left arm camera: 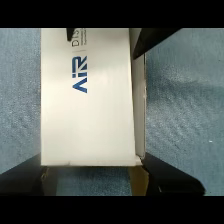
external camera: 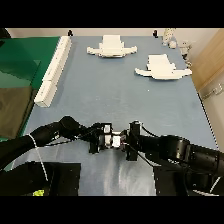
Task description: Fold the box.
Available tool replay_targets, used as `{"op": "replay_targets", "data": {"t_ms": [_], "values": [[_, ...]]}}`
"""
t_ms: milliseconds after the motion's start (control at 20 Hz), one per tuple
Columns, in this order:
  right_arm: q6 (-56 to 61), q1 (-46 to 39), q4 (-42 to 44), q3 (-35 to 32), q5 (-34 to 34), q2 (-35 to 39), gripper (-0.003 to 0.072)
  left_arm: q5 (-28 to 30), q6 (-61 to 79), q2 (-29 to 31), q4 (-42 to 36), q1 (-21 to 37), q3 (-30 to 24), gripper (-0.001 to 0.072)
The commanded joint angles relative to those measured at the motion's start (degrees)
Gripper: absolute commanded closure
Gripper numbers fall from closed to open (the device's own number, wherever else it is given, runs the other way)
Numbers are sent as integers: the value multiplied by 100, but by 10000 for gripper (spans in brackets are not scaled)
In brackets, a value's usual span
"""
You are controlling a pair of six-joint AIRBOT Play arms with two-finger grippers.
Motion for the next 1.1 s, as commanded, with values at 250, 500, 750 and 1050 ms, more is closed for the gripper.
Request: {"op": "replay_targets", "data": {"t_ms": [250, 500, 750, 1050], "values": [[3418, 7, -177, -933, 669, 1322, 682, 0, -4, 2, -2, 0, 0, 221], [5779, -188, -621, -2083, 2656, 1646, 681, 0, -4, 2, -2, 0, 0, 221], [5775, -658, -726, -2210, 2726, 1620, 681, 0, -4, 2, -2, 0, 0, 221], [5772, -654, -872, -2210, 3062, 1434, 681, 0, -4, 2, -2, 0, 0, 221]]}}
